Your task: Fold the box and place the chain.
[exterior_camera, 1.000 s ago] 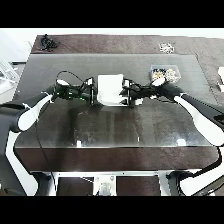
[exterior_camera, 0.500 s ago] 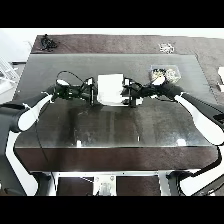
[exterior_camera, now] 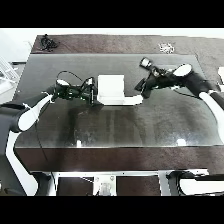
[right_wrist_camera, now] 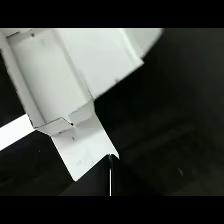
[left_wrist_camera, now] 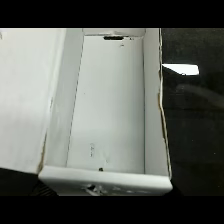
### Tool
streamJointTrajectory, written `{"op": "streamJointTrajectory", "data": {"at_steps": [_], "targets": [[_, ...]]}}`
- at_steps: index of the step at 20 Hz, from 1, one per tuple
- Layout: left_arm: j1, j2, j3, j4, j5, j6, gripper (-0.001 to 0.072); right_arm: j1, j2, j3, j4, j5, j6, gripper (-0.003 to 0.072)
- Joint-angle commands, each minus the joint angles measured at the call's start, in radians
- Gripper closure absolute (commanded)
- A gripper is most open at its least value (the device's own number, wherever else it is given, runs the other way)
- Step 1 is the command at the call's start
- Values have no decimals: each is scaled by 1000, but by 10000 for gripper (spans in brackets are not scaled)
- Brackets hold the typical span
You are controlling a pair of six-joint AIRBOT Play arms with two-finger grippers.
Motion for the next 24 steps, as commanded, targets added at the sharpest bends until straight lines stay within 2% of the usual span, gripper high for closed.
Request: {"op": "streamJointTrajectory", "data": {"at_steps": [1,3,6,8,10,16,18,20,22,24], "targets": [[1,1,0,2,-4,2,169,-85,56,-2,-118,0,490,683],[1,0,0,2,-3,2,169,-154,28,-14,-122,12,652,685],[1,1,0,2,-3,2,169,-219,-66,-14,-71,142,677,685],[1,0,0,2,-3,2,169,-218,-119,-15,-20,143,672,685],[1,0,0,2,-3,2,169,-203,-163,-14,57,139,642,685],[1,0,0,2,-3,2,169,-128,-255,-18,166,137,596,685],[1,0,0,2,-3,2,169,-79,-274,-18,273,140,512,683],[1,1,0,1,-3,2,169,-24,-275,-16,293,110,380,683],[1,0,0,1,-3,2,169,1,-274,-11,309,108,373,685],[1,1,0,2,-3,2,169,-11,-273,-1,295,109,492,686]]}}
